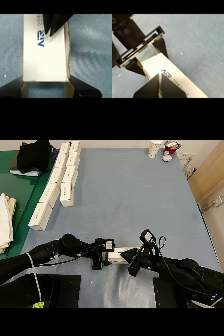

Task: Fold the box.

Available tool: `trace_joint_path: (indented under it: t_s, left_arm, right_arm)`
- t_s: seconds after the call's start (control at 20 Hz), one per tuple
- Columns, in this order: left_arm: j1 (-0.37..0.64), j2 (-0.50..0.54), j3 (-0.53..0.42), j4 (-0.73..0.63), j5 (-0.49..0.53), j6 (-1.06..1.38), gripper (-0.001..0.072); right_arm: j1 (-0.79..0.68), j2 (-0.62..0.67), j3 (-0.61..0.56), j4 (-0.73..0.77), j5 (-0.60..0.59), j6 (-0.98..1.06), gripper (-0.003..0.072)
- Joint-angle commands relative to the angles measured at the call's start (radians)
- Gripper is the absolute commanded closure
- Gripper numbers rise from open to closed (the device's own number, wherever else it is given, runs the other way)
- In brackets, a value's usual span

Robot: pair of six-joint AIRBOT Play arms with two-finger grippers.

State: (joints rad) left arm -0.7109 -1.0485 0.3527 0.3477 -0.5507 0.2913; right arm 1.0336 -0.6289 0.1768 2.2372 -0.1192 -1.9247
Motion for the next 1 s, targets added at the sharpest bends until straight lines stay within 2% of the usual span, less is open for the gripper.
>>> trace_joint_path:
  t_s: [0.0,0.15,0.95]
  left_arm:
    - [0.000,0.000,0.001,0.000,0.000,0.000,0.0235]
    - [0.000,0.000,0.001,0.000,0.000,0.000,0.0235]
    - [0.000,0.000,0.001,0.000,0.000,0.000,0.0235]
  right_arm:
    - [0.008,-0.062,-0.010,0.000,0.003,0.024,0.0638]
    - [0.010,-0.092,-0.011,0.000,-0.032,0.024,0.0639]
    - [0.010,-0.120,-0.016,-0.024,-0.031,0.021,0.0638]
